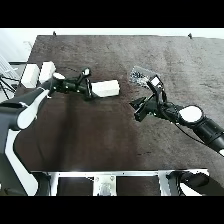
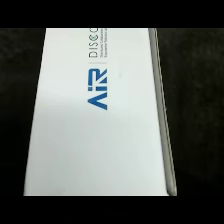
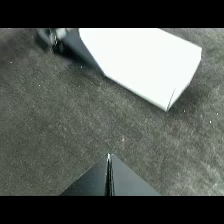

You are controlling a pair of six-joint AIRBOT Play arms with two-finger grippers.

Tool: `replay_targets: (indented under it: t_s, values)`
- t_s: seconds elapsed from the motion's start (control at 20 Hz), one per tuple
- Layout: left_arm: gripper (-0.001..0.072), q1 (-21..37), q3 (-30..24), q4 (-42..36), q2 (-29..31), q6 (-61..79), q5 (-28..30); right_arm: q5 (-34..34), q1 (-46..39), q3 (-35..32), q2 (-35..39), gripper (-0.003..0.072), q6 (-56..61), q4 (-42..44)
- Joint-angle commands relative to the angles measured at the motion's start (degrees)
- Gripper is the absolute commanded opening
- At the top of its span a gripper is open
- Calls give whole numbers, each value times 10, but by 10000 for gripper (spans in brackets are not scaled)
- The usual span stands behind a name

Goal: Fold the box and place the chain.

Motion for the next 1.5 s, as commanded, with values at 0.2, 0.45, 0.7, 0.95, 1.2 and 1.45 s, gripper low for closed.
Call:
replay_targets:
  t_s: [0.2,0.45,0.7,0.95,1.2,1.45]
  values:
    - [13,111,-103,-1,192,-167,87,-8,0,-10,5,14,3,0]
    - [14,217,-300,-2,372,-166,188,-16,0,-10,5,14,3,0]
    - [14,325,-445,-1,512,-165,241,-60,0,-12,5,14,3,0]
    - [14,398,-543,2,554,-155,248,-64,0,-14,5,14,3,0]
    - [15,471,-556,28,554,-150,226,-64,0,-14,4,14,2,-1]
    - [18,477,-557,60,532,-142,238,-64,0,-15,4,14,1,-2]
